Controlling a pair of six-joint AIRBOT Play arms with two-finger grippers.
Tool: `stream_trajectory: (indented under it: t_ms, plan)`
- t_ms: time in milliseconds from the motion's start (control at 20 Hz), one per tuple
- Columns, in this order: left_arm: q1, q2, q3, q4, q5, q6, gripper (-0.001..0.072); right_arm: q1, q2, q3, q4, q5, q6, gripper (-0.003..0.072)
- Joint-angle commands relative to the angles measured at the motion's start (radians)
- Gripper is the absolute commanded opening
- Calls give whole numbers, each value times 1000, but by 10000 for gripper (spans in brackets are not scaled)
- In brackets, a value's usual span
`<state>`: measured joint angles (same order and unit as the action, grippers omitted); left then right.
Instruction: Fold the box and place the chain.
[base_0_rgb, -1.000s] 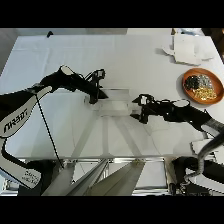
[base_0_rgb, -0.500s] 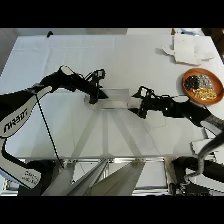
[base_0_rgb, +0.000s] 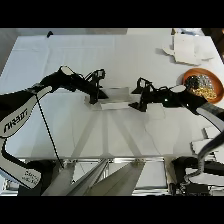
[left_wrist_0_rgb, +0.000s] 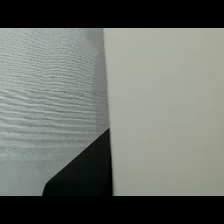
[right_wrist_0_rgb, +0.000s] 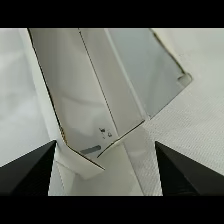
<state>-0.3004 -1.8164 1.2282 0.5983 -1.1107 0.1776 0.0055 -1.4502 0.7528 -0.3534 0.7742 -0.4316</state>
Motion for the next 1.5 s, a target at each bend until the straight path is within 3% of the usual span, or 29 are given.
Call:
stream_trajectory:
  t_ms: [0,300,600,850,1450]
  plan:
    - [0,0,0,0,0,2,14,-16,-38,51,-47,58,13,691]
    - [0,0,0,1,0,2,14,-16,-153,164,-73,192,34,691]
    - [0,0,0,1,0,2,14,-16,-183,177,-80,210,28,691]
    - [0,0,0,1,0,2,14,-16,-246,247,-116,310,31,691]
    - [0,0,0,1,0,2,14,18,-281,257,-163,306,19,691]
